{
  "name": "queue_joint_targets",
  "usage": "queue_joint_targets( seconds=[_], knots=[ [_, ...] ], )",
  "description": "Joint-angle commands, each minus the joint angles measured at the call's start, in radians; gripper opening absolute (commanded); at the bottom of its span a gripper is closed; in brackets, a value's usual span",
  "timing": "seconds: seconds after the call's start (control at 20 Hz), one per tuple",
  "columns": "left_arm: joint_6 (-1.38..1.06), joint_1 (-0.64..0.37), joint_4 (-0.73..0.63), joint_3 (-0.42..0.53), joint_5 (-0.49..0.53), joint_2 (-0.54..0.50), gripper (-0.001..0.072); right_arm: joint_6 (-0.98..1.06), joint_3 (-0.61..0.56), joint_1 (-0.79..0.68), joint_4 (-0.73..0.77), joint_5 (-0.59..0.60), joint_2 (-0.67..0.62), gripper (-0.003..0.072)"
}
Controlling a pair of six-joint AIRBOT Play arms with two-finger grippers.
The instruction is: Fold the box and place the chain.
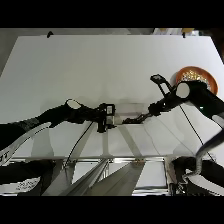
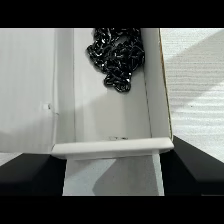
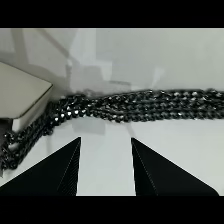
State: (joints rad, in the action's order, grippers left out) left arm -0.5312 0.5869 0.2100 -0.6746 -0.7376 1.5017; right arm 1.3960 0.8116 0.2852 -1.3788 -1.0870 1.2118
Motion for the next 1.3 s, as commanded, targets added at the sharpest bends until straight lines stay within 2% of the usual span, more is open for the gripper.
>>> queue_joint_targets(
  seconds=[0.0, 0.05, 0.3, 0.7, 0.85, 0.95, 1.05, 1.25],
  knots=[
    [0.000, 0.000, 0.000, 0.000, 0.000, -0.001, 0.0394, 0.018, -0.002, 0.037, 0.003, 0.037, 0.052, 0.0333],
    [0.000, 0.001, 0.000, 0.000, 0.000, -0.001, 0.0394, 0.021, -0.002, 0.038, 0.008, 0.040, 0.066, 0.0281],
    [0.000, 0.001, 0.000, 0.000, 0.000, -0.001, 0.0394, 0.071, -0.002, 0.038, 0.011, 0.080, 0.092, 0.0280],
    [0.000, 0.000, 0.000, 0.000, 0.000, -0.001, 0.0394, 0.074, -0.002, 0.038, 0.028, 0.070, 0.140, 0.0279],
    [0.000, 0.000, 0.000, 0.000, 0.000, -0.001, 0.0394, 0.074, -0.002, 0.038, 0.028, 0.058, 0.145, 0.0181],
    [0.000, 0.001, 0.000, 0.000, 0.000, -0.001, 0.0394, 0.074, -0.002, 0.038, 0.025, 0.051, 0.135, 0.0166],
    [0.000, 0.000, 0.000, 0.000, 0.000, -0.001, 0.0394, 0.074, -0.002, 0.038, 0.025, 0.050, 0.108, 0.0030],
    [0.000, 0.001, 0.001, 0.000, 0.000, -0.001, 0.0394, 0.074, -0.002, 0.038, 0.021, 0.052, 0.028, 0.0011]
  ],
)
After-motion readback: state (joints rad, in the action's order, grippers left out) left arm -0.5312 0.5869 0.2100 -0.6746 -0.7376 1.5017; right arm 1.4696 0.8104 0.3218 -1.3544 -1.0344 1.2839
